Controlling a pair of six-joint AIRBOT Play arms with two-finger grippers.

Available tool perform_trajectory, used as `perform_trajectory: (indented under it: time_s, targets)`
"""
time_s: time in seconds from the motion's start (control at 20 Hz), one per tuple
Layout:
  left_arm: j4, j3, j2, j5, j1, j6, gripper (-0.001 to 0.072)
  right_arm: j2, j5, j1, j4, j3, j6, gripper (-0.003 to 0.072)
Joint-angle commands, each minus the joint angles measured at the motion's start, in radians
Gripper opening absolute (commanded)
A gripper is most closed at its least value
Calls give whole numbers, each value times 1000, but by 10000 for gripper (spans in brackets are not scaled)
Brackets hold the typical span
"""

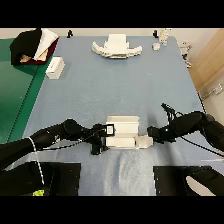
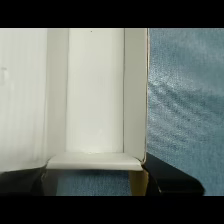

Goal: Fold the box.

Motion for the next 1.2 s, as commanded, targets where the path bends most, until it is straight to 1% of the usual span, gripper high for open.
perform_trajectory:
  time_s: [0.0,0.05,0.15,0.2,0.25,0.5,0.65,0.75,0.8,0.85,1.0,1.15]
  targets:
    - [0,0,0,0,-1,0,312,18,-22,29,20,41,-11,200]
    - [0,0,0,0,-1,0,312,19,-32,29,21,56,-11,239]
    - [0,0,0,0,-1,0,312,19,-44,29,37,69,-11,246]
    - [0,0,0,0,-1,0,312,18,-43,40,45,69,-11,400]
    - [0,0,0,0,-1,0,312,18,-43,58,55,69,-11,475]
    - [0,0,0,0,-1,0,312,13,66,184,56,69,-10,475]
    - [0,0,0,0,-1,0,312,-35,78,236,37,69,11,471]
    - [0,0,0,0,-1,0,313,-77,108,274,19,80,33,420]
    - [0,0,0,0,-1,0,312,-92,122,298,-7,93,63,419]
    - [0,0,0,0,-1,0,312,-106,130,326,-49,113,106,420]
    - [0,0,0,0,-1,0,313,-151,108,432,-260,189,315,419]
    - [0,0,0,0,-1,0,312,-212,32,542,-446,267,542,420]
